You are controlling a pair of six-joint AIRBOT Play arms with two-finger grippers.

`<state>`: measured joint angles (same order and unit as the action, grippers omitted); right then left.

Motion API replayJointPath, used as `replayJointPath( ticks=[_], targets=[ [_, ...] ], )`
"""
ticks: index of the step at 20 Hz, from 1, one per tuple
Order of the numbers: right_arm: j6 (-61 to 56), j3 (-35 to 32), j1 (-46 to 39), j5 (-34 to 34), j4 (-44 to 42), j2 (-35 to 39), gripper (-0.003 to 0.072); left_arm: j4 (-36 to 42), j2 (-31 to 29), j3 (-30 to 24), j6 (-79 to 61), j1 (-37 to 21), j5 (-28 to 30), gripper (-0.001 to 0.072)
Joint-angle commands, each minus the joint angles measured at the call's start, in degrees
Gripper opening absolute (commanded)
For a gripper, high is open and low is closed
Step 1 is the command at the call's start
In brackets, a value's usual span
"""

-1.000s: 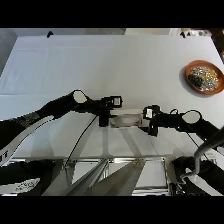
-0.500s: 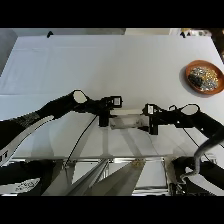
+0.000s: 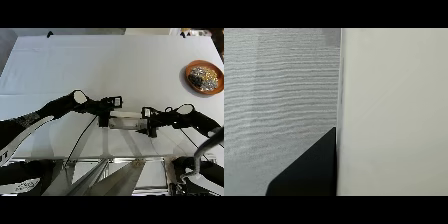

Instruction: Fold the box and place the chain.

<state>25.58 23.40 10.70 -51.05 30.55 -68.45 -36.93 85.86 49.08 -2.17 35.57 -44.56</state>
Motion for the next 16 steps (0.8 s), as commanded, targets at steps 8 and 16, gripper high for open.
replayJointPath(
  ticks=[8,16],
  targets=[
    [1.4,0.1,0.4,3.1,-0.4,-2.5,0.0512,0.0,0.0,0.0,0.1,0.0,0.2,0.0011],
    [3.2,0.1,0.4,4.2,-0.6,-2.9,0.0379,0.0,0.0,0.0,0.1,0.0,0.2,0.0011]
  ],
)
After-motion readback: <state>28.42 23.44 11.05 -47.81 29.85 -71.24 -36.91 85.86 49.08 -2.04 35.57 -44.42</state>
